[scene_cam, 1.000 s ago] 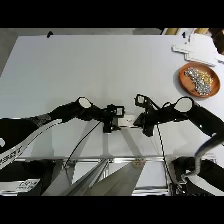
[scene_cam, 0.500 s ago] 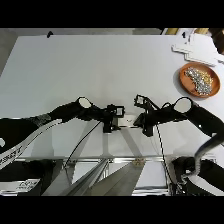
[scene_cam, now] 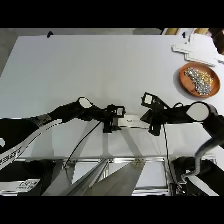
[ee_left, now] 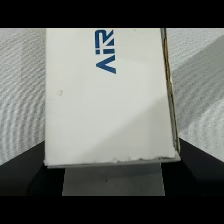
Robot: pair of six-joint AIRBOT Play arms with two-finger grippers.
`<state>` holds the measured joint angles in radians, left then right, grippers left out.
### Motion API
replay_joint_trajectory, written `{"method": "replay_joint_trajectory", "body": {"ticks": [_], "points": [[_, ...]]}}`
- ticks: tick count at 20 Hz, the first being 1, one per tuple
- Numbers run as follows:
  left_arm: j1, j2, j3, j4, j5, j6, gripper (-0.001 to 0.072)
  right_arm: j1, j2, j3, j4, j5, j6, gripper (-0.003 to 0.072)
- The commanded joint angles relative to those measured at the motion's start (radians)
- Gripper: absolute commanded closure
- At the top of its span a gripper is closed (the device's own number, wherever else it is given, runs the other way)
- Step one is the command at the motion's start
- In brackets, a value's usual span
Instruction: Fold the box and place the chain.
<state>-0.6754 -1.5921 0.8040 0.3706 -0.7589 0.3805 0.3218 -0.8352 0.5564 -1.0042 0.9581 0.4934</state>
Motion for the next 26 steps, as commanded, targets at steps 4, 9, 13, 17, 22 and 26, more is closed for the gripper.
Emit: {"method": "replay_joint_trajectory", "body": {"ticks": [4, 9, 13, 17, 22, 26], "points": [[0.001, 0.0, 0.0, 0.001, -0.001, 0.001, 0.0459, -0.134, 0.083, 0.0, -0.624, 0.152, 0.882, 0.0665], [0.001, 0.0, 0.0, 0.001, -0.001, 0.001, 0.0459, -0.351, 0.083, -0.001, -0.638, 0.256, 0.895, 0.0665], [0.001, 0.0, 0.0, 0.001, -0.001, 0.001, 0.0459, -0.436, 0.083, 0.0, -0.638, 0.257, 0.894, 0.0665], [0.001, 0.0, 0.0, 0.001, -0.001, 0.001, 0.0459, -0.438, 0.083, 0.0, -0.637, 0.257, 0.894, 0.0665], [0.0, 0.0, 0.0, 0.001, -0.001, 0.001, 0.0459, -0.438, 0.083, 0.0, -0.637, 0.257, 0.894, 0.0665], [0.004, 0.013, 0.0, 0.0, -0.014, -0.009, 0.046, -0.438, 0.083, 0.0, -0.637, 0.257, 0.894, 0.0665]]}}
